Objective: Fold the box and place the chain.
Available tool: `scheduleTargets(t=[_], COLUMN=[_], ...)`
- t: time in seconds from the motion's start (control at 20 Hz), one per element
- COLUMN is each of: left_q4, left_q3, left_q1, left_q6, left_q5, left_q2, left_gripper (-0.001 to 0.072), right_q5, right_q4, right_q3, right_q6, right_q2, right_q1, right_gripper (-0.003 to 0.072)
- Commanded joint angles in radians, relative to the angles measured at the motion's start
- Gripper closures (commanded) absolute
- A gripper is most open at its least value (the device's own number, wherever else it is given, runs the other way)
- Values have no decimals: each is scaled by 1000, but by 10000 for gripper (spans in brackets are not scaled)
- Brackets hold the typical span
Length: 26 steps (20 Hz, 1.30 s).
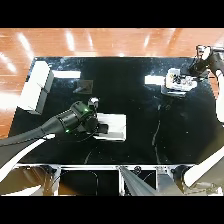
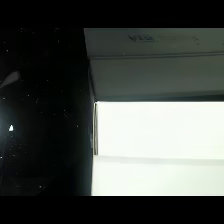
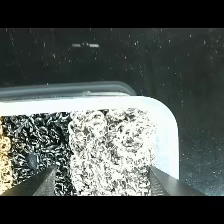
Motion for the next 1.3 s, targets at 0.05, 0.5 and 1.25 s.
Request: scheduleTargets(t=[0.05,0.5,1.25], left_q4=[0,0,0], left_q3=[1,1,1], left_q1=[1,1,1], left_q6=[0,0,0], left_q5=[0,0,0], left_q2=[0,0,0], left_gripper=[690,690,690], right_q5=[12,-17,21], right_q4=[-4,-4,4], right_q3=[2,2,3], right_q6=[-27,-27,-26], right_q2=[-3,-20,43], right_q1=[0,2,2], right_gripper=[148,151,665])
